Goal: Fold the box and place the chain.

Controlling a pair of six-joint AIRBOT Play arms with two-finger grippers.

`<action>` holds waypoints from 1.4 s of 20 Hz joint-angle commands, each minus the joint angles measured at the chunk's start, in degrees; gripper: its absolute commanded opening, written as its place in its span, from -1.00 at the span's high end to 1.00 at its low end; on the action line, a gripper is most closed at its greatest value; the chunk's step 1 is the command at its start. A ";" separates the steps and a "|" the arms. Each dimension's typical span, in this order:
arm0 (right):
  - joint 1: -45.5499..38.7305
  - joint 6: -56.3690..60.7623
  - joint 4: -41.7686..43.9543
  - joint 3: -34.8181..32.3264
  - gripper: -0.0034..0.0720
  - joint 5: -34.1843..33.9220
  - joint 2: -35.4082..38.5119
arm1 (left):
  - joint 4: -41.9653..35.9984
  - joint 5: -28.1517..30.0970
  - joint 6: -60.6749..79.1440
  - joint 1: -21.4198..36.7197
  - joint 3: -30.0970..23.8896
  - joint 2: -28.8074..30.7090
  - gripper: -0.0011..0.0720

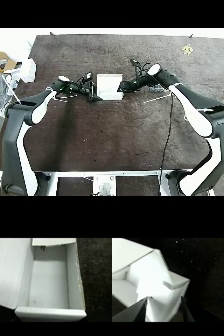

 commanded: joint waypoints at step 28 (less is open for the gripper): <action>13.40 36.79 -39.47 23.63 0.13 15.76 -12.28 | 0.02 -0.04 0.00 -0.02 -0.02 -0.02 0.19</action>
